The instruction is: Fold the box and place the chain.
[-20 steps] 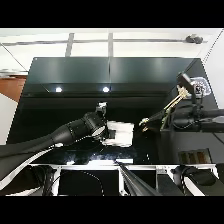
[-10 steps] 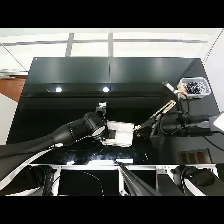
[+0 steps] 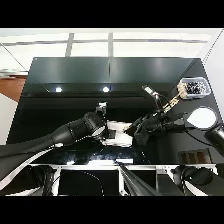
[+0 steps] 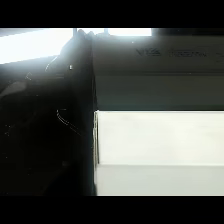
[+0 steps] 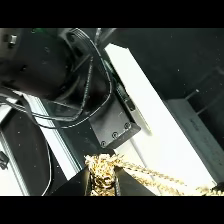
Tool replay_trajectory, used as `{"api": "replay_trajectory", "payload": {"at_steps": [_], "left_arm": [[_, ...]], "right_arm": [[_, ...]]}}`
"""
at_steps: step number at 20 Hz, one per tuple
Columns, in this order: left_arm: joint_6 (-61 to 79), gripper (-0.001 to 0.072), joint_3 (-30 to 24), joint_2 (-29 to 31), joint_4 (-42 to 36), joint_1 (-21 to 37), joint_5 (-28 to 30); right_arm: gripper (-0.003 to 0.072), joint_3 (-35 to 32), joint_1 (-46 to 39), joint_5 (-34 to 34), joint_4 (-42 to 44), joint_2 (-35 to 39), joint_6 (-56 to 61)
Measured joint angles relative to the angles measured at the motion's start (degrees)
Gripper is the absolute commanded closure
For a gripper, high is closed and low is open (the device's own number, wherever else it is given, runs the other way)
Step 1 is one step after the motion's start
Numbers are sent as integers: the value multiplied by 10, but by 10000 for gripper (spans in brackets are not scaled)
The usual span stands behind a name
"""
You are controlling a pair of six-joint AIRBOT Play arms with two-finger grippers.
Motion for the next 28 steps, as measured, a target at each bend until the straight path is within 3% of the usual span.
{"api": "replay_trajectory", "payload": {"at_steps": [4,5,6,7,8,14,19,20,21,28], "left_arm": [[0,677,0,0,0,0,0],[0,677,0,0,0,0,0],[0,677,0,0,0,0,0],[0,677,0,0,0,0,0],[0,677,0,0,0,0,0],[0,677,0,0,0,0,0],[0,677,0,0,0,0,0],[0,677,0,0,0,0,0],[0,677,0,0,0,0,0],[0,677,0,0,0,0,0]], "right_arm": [[645,0,4,-7,-7,-7,2],[556,0,5,-8,-7,-9,2],[366,0,5,-9,-8,-10,2],[275,0,5,-10,-8,-11,3],[246,0,5,-10,-9,-13,5],[242,0,-43,42,-26,7,18],[241,-2,-183,95,-153,50,45],[233,-6,-211,81,-184,53,59],[-34,-14,-241,53,-213,56,79],[-24,-64,-354,-186,-319,-5,259]]}}
